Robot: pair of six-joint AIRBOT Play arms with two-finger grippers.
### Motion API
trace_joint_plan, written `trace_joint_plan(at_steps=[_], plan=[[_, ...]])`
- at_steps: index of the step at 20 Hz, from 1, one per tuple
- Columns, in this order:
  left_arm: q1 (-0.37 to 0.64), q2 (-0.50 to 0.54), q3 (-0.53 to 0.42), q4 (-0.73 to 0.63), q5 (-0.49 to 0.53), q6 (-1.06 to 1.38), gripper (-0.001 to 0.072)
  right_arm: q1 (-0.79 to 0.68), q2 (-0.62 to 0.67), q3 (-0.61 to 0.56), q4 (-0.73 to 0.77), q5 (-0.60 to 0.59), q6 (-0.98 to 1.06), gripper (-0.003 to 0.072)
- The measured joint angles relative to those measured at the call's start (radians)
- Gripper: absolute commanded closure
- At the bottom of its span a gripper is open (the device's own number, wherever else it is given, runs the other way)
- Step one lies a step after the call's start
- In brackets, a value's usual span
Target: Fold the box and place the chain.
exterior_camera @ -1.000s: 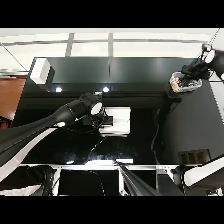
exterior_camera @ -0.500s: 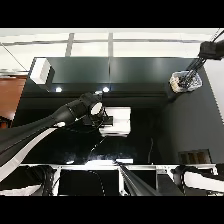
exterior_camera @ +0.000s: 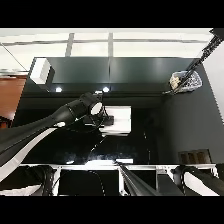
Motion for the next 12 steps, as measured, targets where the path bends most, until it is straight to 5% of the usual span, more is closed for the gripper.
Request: trace_joint_plan(at_steps=[6,12], plan=[[0.0,0.0,0.0,0.0,0.008,0.0,0.068,0.053,0.03,-0.031,0.19,0.12,-0.041,0.0674],[0.0,0.0,0.0,0.0,0.012,0.0,0.068,0.188,0.04,-0.208,0.319,0.171,-0.068,0.0675]])
